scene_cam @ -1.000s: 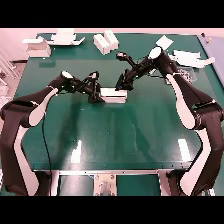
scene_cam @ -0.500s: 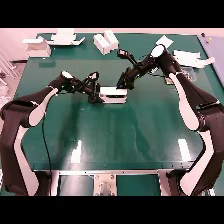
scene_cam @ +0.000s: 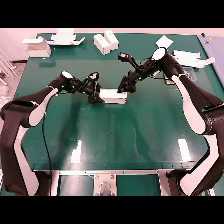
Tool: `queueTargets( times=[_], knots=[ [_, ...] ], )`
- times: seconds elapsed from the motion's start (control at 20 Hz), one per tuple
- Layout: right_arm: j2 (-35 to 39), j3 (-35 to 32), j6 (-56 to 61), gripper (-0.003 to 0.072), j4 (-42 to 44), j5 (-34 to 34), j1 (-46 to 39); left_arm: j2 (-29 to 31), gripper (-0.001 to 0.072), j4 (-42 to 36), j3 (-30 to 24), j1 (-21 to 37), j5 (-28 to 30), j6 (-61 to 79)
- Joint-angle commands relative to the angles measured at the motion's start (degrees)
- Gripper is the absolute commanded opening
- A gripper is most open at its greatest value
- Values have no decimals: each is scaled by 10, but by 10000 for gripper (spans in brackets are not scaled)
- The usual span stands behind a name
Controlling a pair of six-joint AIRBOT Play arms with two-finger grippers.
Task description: Fold the box and place the chain.
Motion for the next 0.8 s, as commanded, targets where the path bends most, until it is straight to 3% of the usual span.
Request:
queueTargets(
  times=[0.0,0.2,0.3,0.35,0.4,0.45,0.55,0.75],
  knots=[
    [4,-19,-3,200,0,-24,-1,0,541,-1,0,0,1,0],
    [4,-20,-33,201,1,-132,-3,0,541,0,0,0,1,0],
    [4,-20,-35,186,4,-151,-3,0,541,0,0,0,1,0],
    [3,-20,-36,170,18,-155,-2,0,541,0,0,0,1,0],
    [3,-20,-36,74,36,-155,-1,0,541,0,0,0,1,0],
    [3,-20,-42,74,58,-162,-1,0,541,-1,0,0,1,0],
    [3,-20,-42,199,62,-160,-1,0,541,0,0,0,1,0],
    [3,-24,-49,200,71,-123,1,0,541,0,0,0,1,0]
  ],
)
